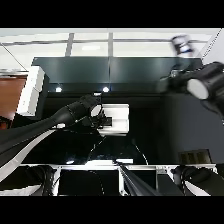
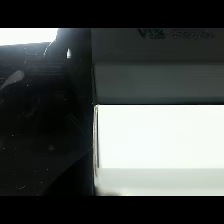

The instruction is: Fold the box and place the chain.

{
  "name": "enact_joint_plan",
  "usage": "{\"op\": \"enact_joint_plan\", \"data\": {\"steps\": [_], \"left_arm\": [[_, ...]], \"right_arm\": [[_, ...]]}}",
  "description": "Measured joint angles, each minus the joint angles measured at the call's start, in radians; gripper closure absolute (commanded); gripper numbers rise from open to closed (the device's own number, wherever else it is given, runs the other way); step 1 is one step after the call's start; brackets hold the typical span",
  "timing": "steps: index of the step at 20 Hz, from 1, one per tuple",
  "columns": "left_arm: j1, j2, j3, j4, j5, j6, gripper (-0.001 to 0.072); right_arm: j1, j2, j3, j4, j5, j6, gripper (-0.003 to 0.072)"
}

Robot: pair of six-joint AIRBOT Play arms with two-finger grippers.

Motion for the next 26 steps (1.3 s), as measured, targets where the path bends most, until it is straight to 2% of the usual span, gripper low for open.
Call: {"op": "enact_joint_plan", "data": {"steps": [1, 2, 4, 6, 8, 11, 15, 17, 20, 24, 25, 26], "left_arm": [[0.0, 0.0, 0.0, 0.0, 0.0, 0.0, 0.068], [0.0, 0.0, 0.0, 0.0, 0.0, 0.0, 0.0681], [0.0, 0.0, 0.0, 0.0, -0.001, -0.001, 0.0681], [0.0, 0.0, 0.0, 0.0, -0.004, 0.0, 0.0681], [0.0, 0.0, 0.0, 0.0, 0.001, 0.0, 0.068], [0.0, 0.0, 0.0, 0.0, 0.003, 0.0, 0.068], [0.0, 0.0, 0.0, 0.001, 0.004, 0.0, 0.068], [0.0, 0.0, 0.0, 0.001, 0.004, 0.0, 0.068], [0.0, -0.001, 0.0, 0.001, 0.004, 0.0, 0.068], [0.0, -0.001, 0.0, 0.001, 0.004, 0.0, 0.068], [0.0, -0.001, 0.0, 0.001, 0.005, 0.0, 0.068], [0.0, -0.001, 0.0, 0.001, 0.005, 0.0, 0.068]], "right_arm": [[-0.059, 0.001, -0.016, -0.034, -0.06, -0.003, 0.0196], [-0.127, -0.008, -0.031, -0.054, -0.129, -0.003, -0.003], [-0.26, -0.061, -0.051, -0.022, -0.246, -0.007, -0.0031], [-0.402, -0.16, -0.042, 0.111, -0.32, -0.046, -0.0031], [-0.519, -0.288, 0.034, 0.281, -0.325, -0.105, -0.0031], [-0.61, -0.509, 0.248, 0.425, -0.211, -0.16, -0.003], [-0.644, -0.766, 0.549, 0.417, 0.019, -0.174, -0.0023], [-0.649, -0.845, 0.637, 0.395, 0.083, -0.167, -0.0021], [-0.653, -0.906, 0.698, 0.369, 0.097, -0.159, -0.0021], [-0.651, -0.942, 0.724, 0.303, 0.107, -0.149, -0.0021], [-0.65, -0.947, 0.727, 0.297, 0.106, -0.149, 0.005], [-0.65, -0.952, 0.729, 0.294, 0.1, -0.149, 0.0087]]}}
